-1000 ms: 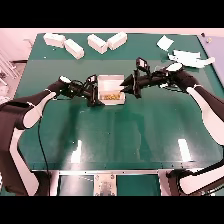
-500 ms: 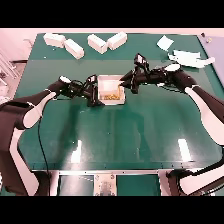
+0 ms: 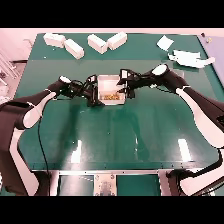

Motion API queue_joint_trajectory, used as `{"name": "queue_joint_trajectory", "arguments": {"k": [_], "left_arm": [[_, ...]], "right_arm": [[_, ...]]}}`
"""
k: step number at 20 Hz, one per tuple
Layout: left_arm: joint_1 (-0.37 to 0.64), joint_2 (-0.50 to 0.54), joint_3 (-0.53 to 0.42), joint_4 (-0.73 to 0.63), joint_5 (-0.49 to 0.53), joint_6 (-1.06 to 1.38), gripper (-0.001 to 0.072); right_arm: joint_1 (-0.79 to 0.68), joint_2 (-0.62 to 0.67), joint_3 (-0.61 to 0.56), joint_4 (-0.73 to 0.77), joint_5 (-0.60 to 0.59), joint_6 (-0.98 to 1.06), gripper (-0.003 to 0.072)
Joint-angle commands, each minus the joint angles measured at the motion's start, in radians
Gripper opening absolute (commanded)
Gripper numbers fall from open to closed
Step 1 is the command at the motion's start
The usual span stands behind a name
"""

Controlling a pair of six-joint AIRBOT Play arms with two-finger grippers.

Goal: Fold the box and place the chain.

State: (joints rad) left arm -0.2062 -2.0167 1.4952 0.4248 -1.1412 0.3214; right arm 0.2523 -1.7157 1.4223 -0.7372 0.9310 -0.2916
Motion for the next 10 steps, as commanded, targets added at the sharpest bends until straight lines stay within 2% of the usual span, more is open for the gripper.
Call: {"name": "queue_joint_trajectory", "arguments": {"k": [1, 2, 8, 10], "left_arm": [[0.000, 0.000, 0.000, 0.000, 0.000, 0.000, 0.0627], [0.000, 0.000, 0.000, 0.000, 0.000, 0.000, 0.0627], [0.000, 0.000, 0.000, 0.000, 0.000, 0.000, 0.0627], [0.000, 0.000, 0.000, 0.000, 0.000, 0.000, 0.0627]], "right_arm": [[0.020, 0.000, 0.046, -0.103, -0.017, -0.023, 0.0488], [0.022, 0.000, 0.056, -0.102, -0.014, -0.023, 0.0533], [0.090, 0.011, 0.090, -0.218, 0.016, -0.077, 0.0518], [0.090, 0.024, 0.112, -0.306, -0.004, -0.067, 0.0518]]}}
